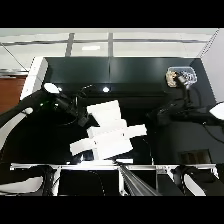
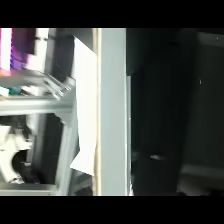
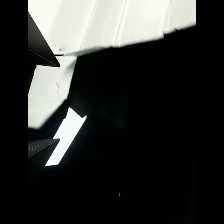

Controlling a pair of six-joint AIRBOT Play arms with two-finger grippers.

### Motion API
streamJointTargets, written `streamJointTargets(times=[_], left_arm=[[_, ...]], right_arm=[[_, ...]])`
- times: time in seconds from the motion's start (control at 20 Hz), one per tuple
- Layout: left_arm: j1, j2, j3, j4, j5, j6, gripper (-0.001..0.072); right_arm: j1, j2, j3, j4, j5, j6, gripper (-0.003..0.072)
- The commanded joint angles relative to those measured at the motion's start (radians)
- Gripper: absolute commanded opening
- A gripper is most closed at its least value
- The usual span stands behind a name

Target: Fold the box and place the chain.

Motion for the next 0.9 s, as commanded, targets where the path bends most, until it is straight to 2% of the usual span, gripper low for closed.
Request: streamJointTargets(times=[0.0, 0.2, 0.35, 0.45, 0.75, 0.85], left_arm=[[-0.079, 0.140, -0.051, 0.024, 0.268, 0.079, 0.0021], [-0.130, 0.156, -0.043, 0.053, 0.315, 0.546, 0.0023], [-0.140, 0.140, -0.043, 0.053, 0.402, 0.542, 0.0024], [-0.140, 0.119, -0.043, 0.053, 0.431, 0.568, 0.0024], [-0.195, 0.082, -0.043, 0.108, 0.501, 0.595, 0.0024], [-0.209, 0.083, -0.043, 0.105, 0.505, 0.595, 0.0024]], right_arm=[[-0.113, 0.001, 0.083, -0.079, 0.085, 0.000, 0.0503], [-0.126, 0.000, 0.083, -0.179, 0.072, 0.000, 0.0502], [-0.125, -0.001, 0.081, -0.184, 0.084, -0.009, 0.0502], [-0.126, -0.001, 0.056, -0.184, 0.068, -0.115, 0.0503], [-0.125, -0.002, -0.112, -0.087, -0.009, -0.292, 0.0502], [-0.125, -0.002, -0.162, -0.070, -0.061, -0.292, 0.0502]])
